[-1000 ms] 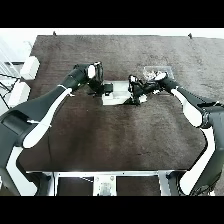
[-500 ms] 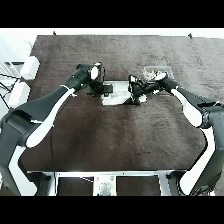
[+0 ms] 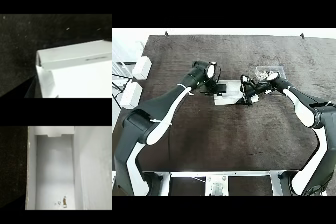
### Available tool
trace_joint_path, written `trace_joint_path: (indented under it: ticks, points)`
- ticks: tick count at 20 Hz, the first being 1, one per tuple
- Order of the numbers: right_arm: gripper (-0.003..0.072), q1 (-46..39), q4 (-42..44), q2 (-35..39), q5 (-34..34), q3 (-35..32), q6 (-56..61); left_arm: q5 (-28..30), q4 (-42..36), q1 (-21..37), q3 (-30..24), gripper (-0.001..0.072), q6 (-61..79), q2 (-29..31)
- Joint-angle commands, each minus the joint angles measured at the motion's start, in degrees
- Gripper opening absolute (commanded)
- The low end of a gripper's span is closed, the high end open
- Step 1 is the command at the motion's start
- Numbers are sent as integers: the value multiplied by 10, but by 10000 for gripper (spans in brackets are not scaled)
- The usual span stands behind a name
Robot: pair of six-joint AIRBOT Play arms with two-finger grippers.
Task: Fold the box and place the chain.
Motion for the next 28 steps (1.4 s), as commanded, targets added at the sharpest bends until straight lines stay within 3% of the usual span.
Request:
trace_joint_path:
  ticks: [1,13,21,28]
  points:
    - [494,0,0,0,0,0,0,-40,2,-1,26,416,-8,-19]
    - [494,0,0,0,0,0,0,-96,21,-1,82,437,-38,-63]
    - [495,0,0,0,0,0,0,-98,47,0,82,474,-50,-63]
    - [494,0,0,0,0,0,0,-69,16,0,81,472,-36,-63]
